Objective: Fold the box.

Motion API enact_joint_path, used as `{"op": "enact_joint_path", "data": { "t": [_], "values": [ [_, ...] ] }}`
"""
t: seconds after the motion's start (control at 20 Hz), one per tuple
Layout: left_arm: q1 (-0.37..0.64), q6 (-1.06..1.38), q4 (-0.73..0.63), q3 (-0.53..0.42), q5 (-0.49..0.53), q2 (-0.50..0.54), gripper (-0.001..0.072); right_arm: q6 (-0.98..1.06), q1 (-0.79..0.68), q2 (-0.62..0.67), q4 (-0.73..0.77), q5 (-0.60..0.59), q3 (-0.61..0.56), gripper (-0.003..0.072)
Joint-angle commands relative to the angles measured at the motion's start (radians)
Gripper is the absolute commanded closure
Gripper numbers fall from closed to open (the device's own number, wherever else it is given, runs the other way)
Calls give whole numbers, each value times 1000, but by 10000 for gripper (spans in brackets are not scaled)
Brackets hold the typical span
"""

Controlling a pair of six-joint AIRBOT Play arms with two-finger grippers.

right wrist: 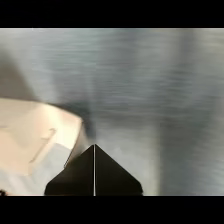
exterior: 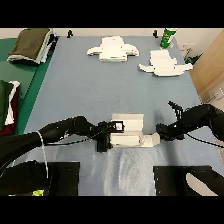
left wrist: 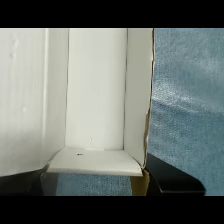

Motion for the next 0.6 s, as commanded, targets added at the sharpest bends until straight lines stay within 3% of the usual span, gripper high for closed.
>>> {"op": "enact_joint_path", "data": {
  "t": [0.0, 0.2, 0.25, 0.35, 0.4, 0.45, 0.5, 0.55],
  "values": [
    [0, 0, 0, 1, 0, 0, 117, -55, -3, 29, 122, -58, 0, 685],
    [0, 0, 0, 1, 0, 0, 117, -77, 34, 29, 157, -48, 0, 660],
    [0, 0, 0, 1, 0, 0, 117, -84, 57, 29, 158, -42, 0, 599],
    [0, 0, 0, 1, 0, 0, 117, -86, 97, 29, 157, -25, 1, 361],
    [0, 0, 0, 1, 0, 0, 117, -89, 109, 30, 150, -14, 3, 348],
    [0, 0, 0, 1, 0, 0, 117, -89, 108, 30, 143, -8, 6, 377],
    [0, 0, 0, 1, 0, 0, 117, -89, 106, 31, 110, -6, 17, 582],
    [0, 0, 0, 1, 0, 0, 117, -86, 104, 40, 55, -6, 31, 648]
  ]
}}
